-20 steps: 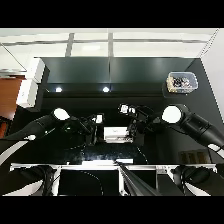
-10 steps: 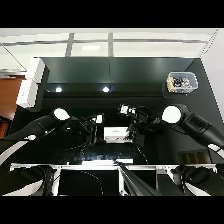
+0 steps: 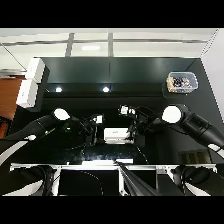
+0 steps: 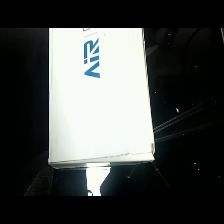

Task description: Fold the box and place the chain.

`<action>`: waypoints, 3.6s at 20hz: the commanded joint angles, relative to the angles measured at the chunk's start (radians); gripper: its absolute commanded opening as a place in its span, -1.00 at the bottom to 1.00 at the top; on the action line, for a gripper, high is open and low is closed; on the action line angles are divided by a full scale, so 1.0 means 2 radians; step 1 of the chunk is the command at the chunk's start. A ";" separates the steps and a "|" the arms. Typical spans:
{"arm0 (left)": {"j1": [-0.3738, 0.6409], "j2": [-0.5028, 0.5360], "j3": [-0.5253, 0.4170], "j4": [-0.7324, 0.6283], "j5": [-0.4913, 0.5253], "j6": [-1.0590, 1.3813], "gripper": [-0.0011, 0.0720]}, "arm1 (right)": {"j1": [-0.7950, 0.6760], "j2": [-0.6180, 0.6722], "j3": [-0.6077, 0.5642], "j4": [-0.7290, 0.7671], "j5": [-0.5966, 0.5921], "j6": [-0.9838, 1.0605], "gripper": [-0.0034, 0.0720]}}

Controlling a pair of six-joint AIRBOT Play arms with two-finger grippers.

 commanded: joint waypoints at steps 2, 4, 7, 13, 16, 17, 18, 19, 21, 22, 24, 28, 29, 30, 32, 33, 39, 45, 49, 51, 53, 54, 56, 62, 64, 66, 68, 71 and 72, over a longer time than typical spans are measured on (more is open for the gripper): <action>0.000 0.000 0.000 0.000 0.002 0.000 0.31 | 0.000 0.000 0.000 0.000 0.004 0.000 -0.06; 0.000 0.000 0.000 0.000 0.002 0.000 0.31 | 0.000 0.000 0.000 0.000 0.004 0.000 -0.07; 0.000 0.000 0.000 0.000 0.002 0.000 0.31 | -0.001 0.000 0.000 0.000 0.004 0.000 -0.07; 0.000 0.000 0.000 0.000 0.002 0.000 0.31 | -0.001 0.009 0.000 -0.013 -0.011 0.001 -0.07; 0.000 0.000 0.000 0.000 0.002 0.000 0.31 | -0.001 0.010 0.000 -0.025 -0.019 0.010 -0.07; 0.000 0.000 0.000 0.000 0.002 0.000 0.31 | -0.001 0.010 0.000 -0.024 -0.019 0.011 -0.07; 0.000 0.000 0.000 0.000 0.002 0.000 0.31 | -0.001 0.010 0.000 -0.024 -0.019 0.012 -0.07; 0.000 0.000 0.000 0.000 0.002 0.000 0.31 | -0.001 0.010 0.000 -0.024 -0.019 0.012 -0.07; 0.000 0.000 0.000 0.000 0.002 0.000 0.31 | -0.001 0.010 0.000 -0.024 -0.019 0.012 -0.07; 0.000 0.000 0.000 0.000 0.002 0.000 0.31 | -0.001 0.010 0.000 -0.024 -0.019 0.012 -0.07; 0.000 0.000 0.000 0.000 0.002 0.000 0.31 | 0.000 0.010 0.000 -0.024 -0.018 0.013 -0.15; 0.000 0.000 0.000 0.000 0.002 0.000 0.31 | 0.000 0.010 0.000 -0.022 -0.010 0.013 -0.39; 0.000 0.000 0.000 0.000 0.002 0.000 0.31 | 0.000 0.010 0.000 -0.022 -0.010 0.013 -0.39; 0.000 0.000 0.000 0.000 0.002 0.000 0.31 | 0.000 0.010 0.000 -0.022 -0.011 0.013 -0.38; 0.000 0.000 0.000 0.000 0.002 0.000 0.31 | 0.000 0.010 0.000 -0.022 -0.010 0.014 -0.33; 0.000 0.000 0.000 0.000 0.002 0.000 0.31 | 0.000 0.010 0.000 -0.022 -0.010 0.016 -0.33; 0.000 0.000 0.000 0.000 0.002 0.000 0.31 | 0.000 0.010 0.000 -0.023 -0.010 0.025 -0.33; 0.000 0.000 0.000 0.000 0.002 0.000 0.31 | 0.000 0.010 0.000 -0.025 -0.011 0.031 -0.12; 0.000 0.000 0.000 0.000 0.002 0.000 0.31 | 0.000 0.010 0.000 -0.036 -0.010 0.045 -0.12; 0.000 0.000 0.000 0.000 0.002 0.000 0.31 | 0.000 0.010 0.000 -0.035 -0.011 0.045 -0.12; 0.000 0.000 0.000 0.000 0.002 0.000 0.31 | 0.000 0.009 -0.001 -0.035 -0.011 0.045 -0.12; 0.000 0.000 0.000 0.000 0.002 0.000 0.31 | 0.000 0.009 -0.002 -0.035 -0.012 0.045 -0.12; 0.000 0.000 0.000 0.000 0.002 0.000 0.31 | 0.000 0.009 -0.011 -0.035 -0.013 0.045 -0.12; 0.000 0.000 0.000 0.000 0.002 0.000 0.31 | 0.000 0.010 -0.018 -0.028 -0.007 0.066 -0.12; 0.000 0.000 0.000 0.000 0.002 0.000 0.31 | -0.004 0.011 -0.006 -0.028 0.016 0.121 -0.12; 0.000 0.000 0.000 0.000 0.002 0.000 0.31 | -0.023 0.020 0.005 -0.027 0.043 0.216 -0.18; 0.000 0.000 0.000 0.000 0.002 0.000 0.31 | -0.049 0.030 0.004 -0.014 0.065 0.270 -0.76; 0.000 0.000 0.000 0.000 0.002 0.000 0.31 | -0.074 0.030 -0.022 0.093 0.052 0.297 -0.86; 0.000 0.000 0.000 0.000 0.002 0.000 0.31 | -0.074 0.027 -0.038 0.140 0.033 0.299 -0.86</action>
